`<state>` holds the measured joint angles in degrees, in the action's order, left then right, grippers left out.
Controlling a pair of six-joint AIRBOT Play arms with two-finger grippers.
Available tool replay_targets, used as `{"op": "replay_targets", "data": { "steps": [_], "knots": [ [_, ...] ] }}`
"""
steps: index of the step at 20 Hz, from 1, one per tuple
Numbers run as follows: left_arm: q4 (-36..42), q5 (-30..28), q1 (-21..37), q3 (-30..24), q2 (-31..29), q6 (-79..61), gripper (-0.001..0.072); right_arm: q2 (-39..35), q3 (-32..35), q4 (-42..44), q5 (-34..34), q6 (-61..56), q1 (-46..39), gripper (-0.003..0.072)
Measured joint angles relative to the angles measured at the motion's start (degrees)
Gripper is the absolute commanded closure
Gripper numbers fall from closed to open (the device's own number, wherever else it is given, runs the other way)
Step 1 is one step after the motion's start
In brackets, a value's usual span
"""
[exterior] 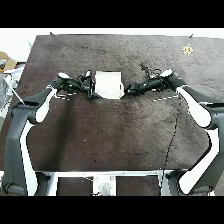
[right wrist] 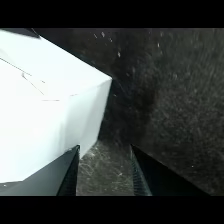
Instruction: Fold the box and place the chain.
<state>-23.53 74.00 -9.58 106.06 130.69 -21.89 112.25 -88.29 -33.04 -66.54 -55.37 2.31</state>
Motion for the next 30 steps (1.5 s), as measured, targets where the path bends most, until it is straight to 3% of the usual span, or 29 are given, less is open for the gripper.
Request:
{"op": "replay_targets", "data": {
  "steps": [2,3,4,15,30],
  "knots": [
    [0.00,0.00,0.00,0.00,0.00,0.00,0.0580,-0.44,0.00,1.14,-0.31,0.35,-0.17,0.0306],
    [0.00,0.00,0.00,0.00,0.00,0.00,0.0580,-0.57,0.00,1.46,-0.37,0.35,-0.13,0.0141],
    [0.00,0.00,0.00,0.00,0.00,0.00,0.0580,-0.72,0.00,1.90,-0.46,0.35,0.07,0.0095],
    [-0.02,0.00,0.00,0.00,0.00,0.00,0.0580,-0.94,-3.19,2.25,0.85,-2.25,4.17,0.0124],
    [0.00,0.00,0.00,0.00,0.00,-0.02,0.0580,-0.94,-5.51,-9.05,6.86,-10.88,8.24,0.0125]
  ]
}}
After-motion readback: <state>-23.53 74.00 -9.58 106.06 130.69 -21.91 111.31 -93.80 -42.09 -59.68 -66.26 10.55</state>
